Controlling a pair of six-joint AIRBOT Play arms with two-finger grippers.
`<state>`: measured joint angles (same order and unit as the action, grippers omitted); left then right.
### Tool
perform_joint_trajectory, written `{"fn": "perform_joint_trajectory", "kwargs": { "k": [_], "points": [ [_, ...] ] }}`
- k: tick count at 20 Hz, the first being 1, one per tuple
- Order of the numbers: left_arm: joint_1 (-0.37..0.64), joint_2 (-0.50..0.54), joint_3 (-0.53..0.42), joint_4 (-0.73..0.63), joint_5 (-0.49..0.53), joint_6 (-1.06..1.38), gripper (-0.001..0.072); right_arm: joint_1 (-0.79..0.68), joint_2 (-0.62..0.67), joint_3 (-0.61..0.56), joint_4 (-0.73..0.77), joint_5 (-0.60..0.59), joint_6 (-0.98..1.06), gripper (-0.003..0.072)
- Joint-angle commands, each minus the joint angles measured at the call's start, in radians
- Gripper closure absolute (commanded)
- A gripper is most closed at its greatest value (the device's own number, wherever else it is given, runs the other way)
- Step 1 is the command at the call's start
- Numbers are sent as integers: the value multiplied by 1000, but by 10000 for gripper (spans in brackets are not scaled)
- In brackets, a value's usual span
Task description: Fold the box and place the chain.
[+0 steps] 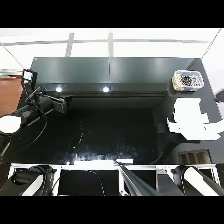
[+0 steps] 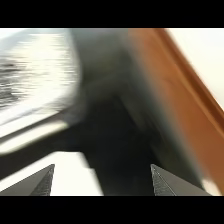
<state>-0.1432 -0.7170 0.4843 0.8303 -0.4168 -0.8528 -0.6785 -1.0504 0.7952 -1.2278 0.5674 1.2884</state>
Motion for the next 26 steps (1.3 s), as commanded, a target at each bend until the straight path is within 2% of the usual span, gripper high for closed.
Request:
{"fn": "perform_joint_trajectory", "kwargs": {
  "k": [1, 5, 10, 11, 12, 13, 14, 15, 20, 21, 23, 26],
  "points": [
    [0, -3, 0, -2, -36, -1, 1, -242, -172, 197, -67, 322, 32, -34],
    [-1, -3, 0, -3, -42, -1, 1, -253, -335, 309, -56, 666, -331, -34],
    [-1, -3, 0, -5, -42, -1, 1, -229, -418, 310, -92, 643, -369, -34],
    [0, -3, 0, -5, -42, -1, 1, -229, -428, 310, -109, 644, -373, 21],
    [0, -3, 0, -5, -41, -1, 1, -229, -430, 310, -125, 638, -383, 192],
    [0, -3, 0, -5, -40, -1, 1, -230, -430, 310, -128, 633, -402, 317],
    [0, -3, 0, -5, -41, -1, 1, -231, -430, 311, -124, 637, -423, 546],
    [0, -3, 0, -5, -40, -1, 1, -231, -428, 311, -100, 648, -449, 628],
    [0, -3, 0, -5, -21, -1, 1, -218, -417, 302, 154, 798, -512, 633],
    [0, -3, 0, -5, -21, -1, 1, -204, -404, 289, 203, 826, -517, 682],
    [0, -3, 0, -6, -34, -21, 1, -161, -367, 236, 320, 856, -523, 674],
    [-1, -13, 0, -7, -55, -72, 1, -61, -263, 69, 548, 860, -582, 673]
  ]
}}
